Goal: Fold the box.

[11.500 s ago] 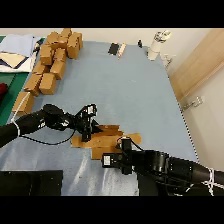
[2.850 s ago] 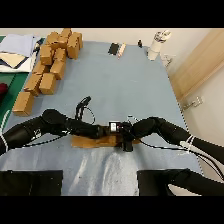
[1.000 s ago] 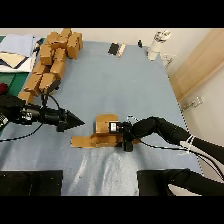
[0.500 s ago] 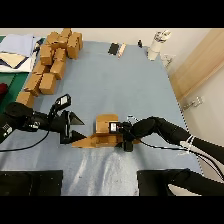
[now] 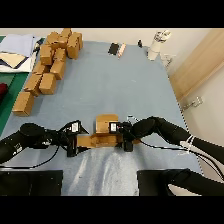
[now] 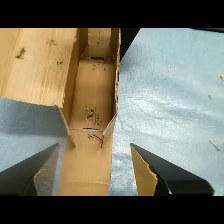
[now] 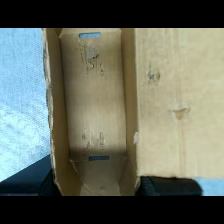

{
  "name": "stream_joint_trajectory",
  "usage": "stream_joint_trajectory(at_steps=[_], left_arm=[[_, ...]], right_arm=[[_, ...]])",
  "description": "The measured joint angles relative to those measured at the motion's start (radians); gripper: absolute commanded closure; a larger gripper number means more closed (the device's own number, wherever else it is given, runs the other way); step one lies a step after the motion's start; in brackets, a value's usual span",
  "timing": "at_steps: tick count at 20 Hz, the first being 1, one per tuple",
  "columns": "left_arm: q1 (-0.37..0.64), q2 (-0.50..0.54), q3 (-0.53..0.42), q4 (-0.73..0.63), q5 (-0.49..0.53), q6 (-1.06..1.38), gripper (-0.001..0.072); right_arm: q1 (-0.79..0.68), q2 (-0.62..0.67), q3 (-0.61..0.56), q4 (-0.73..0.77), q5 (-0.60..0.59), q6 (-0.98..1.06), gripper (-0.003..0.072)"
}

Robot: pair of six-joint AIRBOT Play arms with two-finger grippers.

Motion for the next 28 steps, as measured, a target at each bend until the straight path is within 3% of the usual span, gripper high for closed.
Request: stream_joint_trajectory(at_steps=[6,8,14,16,17,25,26,27,28], left_arm=[[-0.072,-0.058,-0.006,-0.048,0.092,0.021,0.0072],[-0.08,-0.072,0.001,-0.057,0.106,0.022,0.034],[-0.092,-0.089,0.014,-0.066,0.114,0.025,0.0348],[-0.101,-0.097,0.017,-0.068,0.118,0.025,0.0466],[-0.106,-0.102,0.02,-0.069,0.119,0.026,0.0474],[-0.136,-0.145,0.055,-0.087,0.153,0.03,0.0476],[-0.141,-0.149,0.059,-0.088,0.154,0.031,0.0492],[-0.148,-0.155,0.064,-0.091,0.156,0.034,0.059],[-0.156,-0.163,0.07,-0.09,0.157,0.041,0.0595]], right_arm=[[0.0,0.0,0.0,0.0,0.0,0.0,0.0168],[0.0,0.0,0.0,0.0,0.0,0.0,0.0168],[0.0,0.0,0.0,0.0,0.0,0.0,0.0168],[0.0,0.0,0.0,0.0,0.0,0.0,0.0168],[0.0,0.0,0.0,0.0,0.0,0.0,0.0168],[0.0,0.0,0.0,0.0,0.0,0.0,0.0167],[0.0,0.0,0.0,0.0,0.0,0.0,0.0168],[0.0,0.0,0.0,0.0,0.0,0.0,0.0167],[0.0,0.0,0.0,0.0,0.0,0.0,0.0168]])
